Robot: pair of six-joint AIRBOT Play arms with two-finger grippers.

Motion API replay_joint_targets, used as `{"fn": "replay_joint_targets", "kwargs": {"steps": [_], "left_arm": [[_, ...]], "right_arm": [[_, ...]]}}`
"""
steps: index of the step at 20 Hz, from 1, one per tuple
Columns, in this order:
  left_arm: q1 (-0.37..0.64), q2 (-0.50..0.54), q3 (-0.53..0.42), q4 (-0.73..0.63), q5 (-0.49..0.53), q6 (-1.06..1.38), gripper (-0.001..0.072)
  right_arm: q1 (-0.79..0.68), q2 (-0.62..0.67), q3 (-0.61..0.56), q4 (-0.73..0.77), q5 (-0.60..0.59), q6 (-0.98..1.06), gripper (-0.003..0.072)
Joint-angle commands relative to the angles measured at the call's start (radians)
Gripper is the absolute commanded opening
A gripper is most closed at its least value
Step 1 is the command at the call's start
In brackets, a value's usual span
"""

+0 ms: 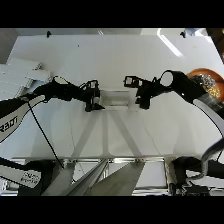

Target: Fold the box and place the chain.

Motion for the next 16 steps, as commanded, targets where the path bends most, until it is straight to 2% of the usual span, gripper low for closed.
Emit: {"fn": "replay_joint_targets", "kwargs": {"steps": [1,5,9,11,16], "left_arm": [[0.001,0.0,0.0,0.0,0.0,0.0,0.0374],[0.001,0.0,0.0,0.0,0.0,0.0,0.0374],[0.001,0.0,0.0,0.0,0.0,0.0,0.0374],[0.001,0.0,0.0,0.0,0.0,0.0,0.0374],[0.001,0.0,0.0,0.0,0.0,0.0,0.0374]], "right_arm": [[0.0,-0.044,0.0,0.034,-0.013,-0.134,0.0363],[0.0,-0.05,0.0,0.107,-0.02,-0.205,0.036],[0.0,-0.05,0.0,0.124,-0.024,-0.205,0.0351],[0.002,-0.05,0.0,0.14,-0.024,-0.205,0.031],[0.027,-0.052,0.0,0.154,-0.024,-0.206,0.031]]}}
